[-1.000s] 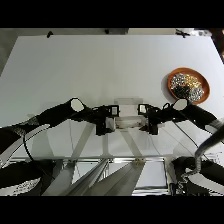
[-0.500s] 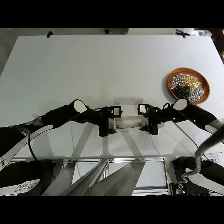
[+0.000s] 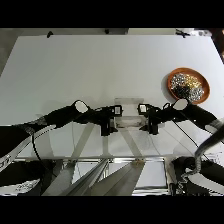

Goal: Fold the box and place the chain.

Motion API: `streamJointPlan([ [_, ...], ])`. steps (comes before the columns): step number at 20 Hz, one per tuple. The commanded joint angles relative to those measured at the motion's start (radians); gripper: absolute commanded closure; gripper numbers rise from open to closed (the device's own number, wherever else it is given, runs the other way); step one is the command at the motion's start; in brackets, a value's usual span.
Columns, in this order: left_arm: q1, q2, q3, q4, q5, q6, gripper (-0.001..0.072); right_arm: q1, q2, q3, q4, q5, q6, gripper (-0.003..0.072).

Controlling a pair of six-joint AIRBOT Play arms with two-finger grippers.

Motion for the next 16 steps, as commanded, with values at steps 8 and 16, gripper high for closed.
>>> streamJointPlan([
  [8, -0.002, -0.004, 0.0, -0.013, 0.005, -0.01, 0.0458, 0.0, 0.001, 0.0, 0.001, 0.001, 0.0, 0.0229],
  [16, -0.002, -0.004, 0.0, -0.013, 0.0, -0.009, 0.0459, 0.0, 0.001, 0.0, 0.034, -0.049, -0.005, 0.0229],
])
